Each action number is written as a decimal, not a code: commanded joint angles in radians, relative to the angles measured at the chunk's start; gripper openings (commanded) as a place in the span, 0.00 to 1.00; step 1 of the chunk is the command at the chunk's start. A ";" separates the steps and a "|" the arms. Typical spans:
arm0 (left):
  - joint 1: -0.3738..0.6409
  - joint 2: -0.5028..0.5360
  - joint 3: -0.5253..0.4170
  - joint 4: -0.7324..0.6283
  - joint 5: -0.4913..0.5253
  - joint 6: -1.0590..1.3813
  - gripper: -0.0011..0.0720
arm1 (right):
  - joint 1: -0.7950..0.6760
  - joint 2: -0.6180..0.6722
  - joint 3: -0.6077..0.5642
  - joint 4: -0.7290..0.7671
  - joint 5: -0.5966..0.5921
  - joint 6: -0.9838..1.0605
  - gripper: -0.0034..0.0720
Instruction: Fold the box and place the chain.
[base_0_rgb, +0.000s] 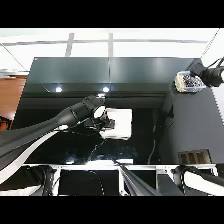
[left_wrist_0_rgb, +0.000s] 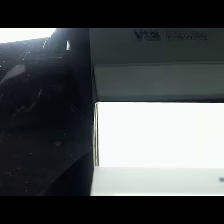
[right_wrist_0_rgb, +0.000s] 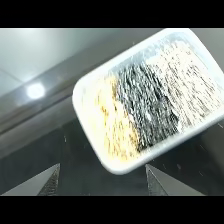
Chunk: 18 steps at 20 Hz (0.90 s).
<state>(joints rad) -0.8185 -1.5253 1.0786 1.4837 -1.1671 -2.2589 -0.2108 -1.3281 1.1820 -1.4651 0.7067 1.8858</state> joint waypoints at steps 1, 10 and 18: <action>0.000 0.001 -0.001 -0.003 -0.024 0.000 0.05 | -0.081 -0.266 0.285 0.201 0.203 -0.034 0.86; 0.000 0.001 -0.001 -0.007 -0.023 0.000 0.05 | -0.090 -0.556 0.562 0.230 0.422 0.255 0.76; 0.000 0.001 -0.001 -0.007 -0.023 0.000 0.05 | -0.075 -0.600 0.562 0.235 0.423 0.257 0.76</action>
<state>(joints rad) -0.8185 -1.5253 1.0782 1.4761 -1.1938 -2.2597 -0.2913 -1.9099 1.7405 -1.2354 1.1202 2.1376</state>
